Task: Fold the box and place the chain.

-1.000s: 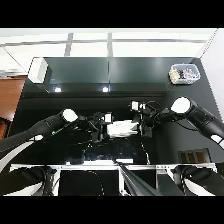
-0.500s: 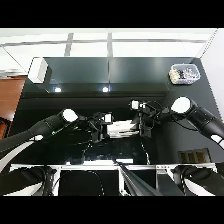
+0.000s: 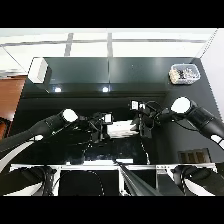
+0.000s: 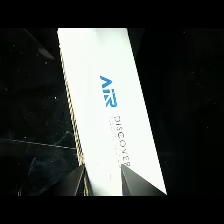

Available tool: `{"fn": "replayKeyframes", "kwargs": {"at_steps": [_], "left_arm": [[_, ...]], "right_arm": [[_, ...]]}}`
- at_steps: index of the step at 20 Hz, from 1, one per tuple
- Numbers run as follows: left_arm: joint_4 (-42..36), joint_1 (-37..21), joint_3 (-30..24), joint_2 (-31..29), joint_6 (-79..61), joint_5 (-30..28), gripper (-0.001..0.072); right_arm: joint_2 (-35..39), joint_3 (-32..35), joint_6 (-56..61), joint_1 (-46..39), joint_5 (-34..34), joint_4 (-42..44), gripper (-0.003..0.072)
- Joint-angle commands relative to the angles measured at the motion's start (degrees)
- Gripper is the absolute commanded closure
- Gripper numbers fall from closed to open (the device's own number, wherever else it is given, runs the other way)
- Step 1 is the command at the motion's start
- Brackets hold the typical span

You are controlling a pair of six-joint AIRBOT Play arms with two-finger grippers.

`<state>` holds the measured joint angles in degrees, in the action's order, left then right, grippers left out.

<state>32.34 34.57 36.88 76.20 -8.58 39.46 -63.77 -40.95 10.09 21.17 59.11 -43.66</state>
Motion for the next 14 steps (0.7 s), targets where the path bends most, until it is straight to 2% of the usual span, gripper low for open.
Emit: {"fn": "replayKeyframes", "kwargs": {"at_steps": [1, 8, 14], "left_arm": [[0.00, 0.02, 0.00, 0.04, 0.04, -0.07, 0.0228], [0.00, 0.02, 0.00, 0.04, 0.04, -0.07, 0.0229], [0.00, 0.02, 0.00, 0.04, 0.04, -0.04, 0.0228]], "right_arm": [[-0.09, 0.94, 0.70, 0.07, -0.46, -0.11, 0.0419], [0.52, 1.75, 2.38, 0.02, 0.22, -0.13, 0.0418], [5.05, 1.18, 18.16, -0.09, 2.27, 0.52, 0.0419]]}}
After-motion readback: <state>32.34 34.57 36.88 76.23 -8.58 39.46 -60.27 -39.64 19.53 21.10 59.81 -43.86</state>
